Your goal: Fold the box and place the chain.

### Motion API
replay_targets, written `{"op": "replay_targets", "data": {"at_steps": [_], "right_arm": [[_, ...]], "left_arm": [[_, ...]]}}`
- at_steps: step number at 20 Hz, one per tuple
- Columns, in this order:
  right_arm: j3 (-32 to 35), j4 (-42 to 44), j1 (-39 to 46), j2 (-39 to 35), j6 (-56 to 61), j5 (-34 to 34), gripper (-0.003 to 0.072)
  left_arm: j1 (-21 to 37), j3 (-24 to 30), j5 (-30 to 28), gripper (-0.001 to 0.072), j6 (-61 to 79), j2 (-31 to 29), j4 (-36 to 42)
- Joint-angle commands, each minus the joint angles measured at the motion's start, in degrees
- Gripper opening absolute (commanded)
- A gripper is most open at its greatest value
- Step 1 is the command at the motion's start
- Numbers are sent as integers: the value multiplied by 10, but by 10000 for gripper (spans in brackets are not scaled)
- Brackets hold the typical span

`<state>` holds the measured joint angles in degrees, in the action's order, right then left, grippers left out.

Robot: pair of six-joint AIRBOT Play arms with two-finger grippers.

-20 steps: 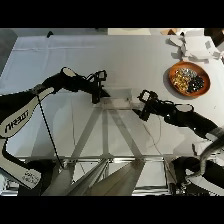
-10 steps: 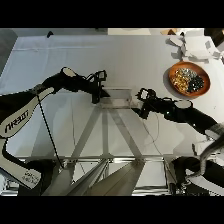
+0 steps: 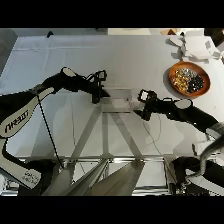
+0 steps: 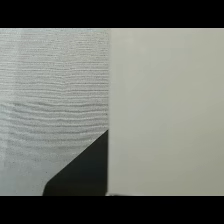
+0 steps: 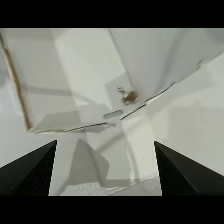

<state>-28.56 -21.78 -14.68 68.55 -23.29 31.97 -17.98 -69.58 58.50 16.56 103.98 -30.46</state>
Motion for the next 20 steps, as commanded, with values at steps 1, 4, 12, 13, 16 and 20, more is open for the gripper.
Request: {"op": "replay_targets", "data": {"at_steps": [1,4,12,13,16,20], "right_arm": [[0,-31,1,0,18,42,685],[0,-14,1,0,19,41,685],[-1,74,1,35,-19,16,685],[-5,74,2,36,-11,14,685],[-25,74,12,36,8,15,685],[-48,61,19,40,1,30,685]], "left_arm": [[0,0,0,12,0,0,0],[0,0,0,12,0,0,0],[0,0,0,12,0,0,0],[0,0,0,12,0,0,0],[0,0,0,12,0,0,0],[0,0,0,12,0,0,0]]}}
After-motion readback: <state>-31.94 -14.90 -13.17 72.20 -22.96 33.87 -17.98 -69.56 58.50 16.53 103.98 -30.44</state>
